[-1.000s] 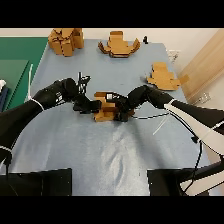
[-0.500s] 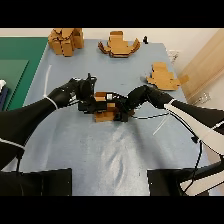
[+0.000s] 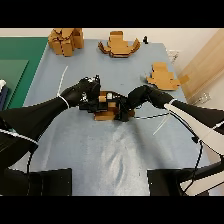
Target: Fold the box.
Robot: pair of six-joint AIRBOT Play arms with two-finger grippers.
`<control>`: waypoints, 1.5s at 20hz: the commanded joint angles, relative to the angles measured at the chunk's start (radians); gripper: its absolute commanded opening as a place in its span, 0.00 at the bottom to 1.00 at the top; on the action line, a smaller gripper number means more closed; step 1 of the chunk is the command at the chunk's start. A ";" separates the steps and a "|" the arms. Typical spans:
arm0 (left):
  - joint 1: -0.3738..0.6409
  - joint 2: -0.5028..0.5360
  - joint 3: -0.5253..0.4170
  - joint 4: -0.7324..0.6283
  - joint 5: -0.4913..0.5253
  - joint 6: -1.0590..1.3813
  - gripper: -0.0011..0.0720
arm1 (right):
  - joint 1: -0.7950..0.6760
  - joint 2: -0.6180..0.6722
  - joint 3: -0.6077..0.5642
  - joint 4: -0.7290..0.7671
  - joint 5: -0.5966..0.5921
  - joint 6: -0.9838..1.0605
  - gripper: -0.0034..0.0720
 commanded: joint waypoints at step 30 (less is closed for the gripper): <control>0.042 -0.025 0.042 -0.047 -0.006 0.213 0.67 | 0.000 0.000 0.001 0.002 0.000 -0.003 0.09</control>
